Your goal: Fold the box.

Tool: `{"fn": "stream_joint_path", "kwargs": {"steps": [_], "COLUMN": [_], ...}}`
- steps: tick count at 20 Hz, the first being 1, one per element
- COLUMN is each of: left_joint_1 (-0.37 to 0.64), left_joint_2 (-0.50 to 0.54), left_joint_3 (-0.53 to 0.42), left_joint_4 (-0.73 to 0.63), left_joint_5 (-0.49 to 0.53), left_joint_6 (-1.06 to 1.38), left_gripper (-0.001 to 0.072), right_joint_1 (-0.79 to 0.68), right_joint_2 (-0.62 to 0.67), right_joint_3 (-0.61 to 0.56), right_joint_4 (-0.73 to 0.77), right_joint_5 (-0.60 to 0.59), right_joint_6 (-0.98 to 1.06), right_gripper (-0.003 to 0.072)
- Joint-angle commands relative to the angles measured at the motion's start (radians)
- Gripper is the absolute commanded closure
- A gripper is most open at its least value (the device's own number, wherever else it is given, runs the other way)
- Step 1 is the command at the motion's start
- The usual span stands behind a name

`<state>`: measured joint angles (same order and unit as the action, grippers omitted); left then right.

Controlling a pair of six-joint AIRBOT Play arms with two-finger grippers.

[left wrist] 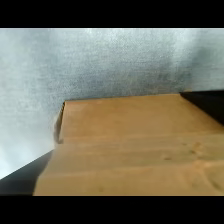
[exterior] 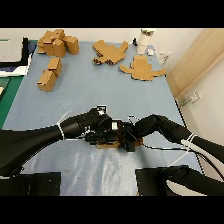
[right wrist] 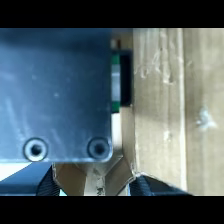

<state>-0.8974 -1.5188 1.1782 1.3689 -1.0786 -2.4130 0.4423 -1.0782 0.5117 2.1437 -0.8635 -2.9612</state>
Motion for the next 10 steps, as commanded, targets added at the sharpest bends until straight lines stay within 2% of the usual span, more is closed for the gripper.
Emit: {"fn": "stream_joint_path", "kwargs": {"steps": [1, 7, 10], "left_joint_1": [0.019, 0.092, 0.129], "left_joint_2": [0.0, 0.0, 0.0], "left_joint_3": [0.016, 0.018, 0.018], "left_joint_4": [-0.032, -0.118, -0.18], "left_joint_5": [-0.056, -0.138, -0.145], "left_joint_6": [0.006, 0.074, 0.11], "left_gripper": [0.0186, 0.0186, 0.0186], "right_joint_1": [0.0, 0.0, 0.0], "right_joint_2": [0.0, 0.0, 0.0], "right_joint_3": [0.0, 0.0, 0.0], "right_joint_4": [-0.001, -0.001, -0.001], "right_joint_5": [-0.002, -0.002, -0.002], "right_joint_6": [0.002, 0.002, 0.002], "right_gripper": [0.0208, 0.0208, 0.0208]}}
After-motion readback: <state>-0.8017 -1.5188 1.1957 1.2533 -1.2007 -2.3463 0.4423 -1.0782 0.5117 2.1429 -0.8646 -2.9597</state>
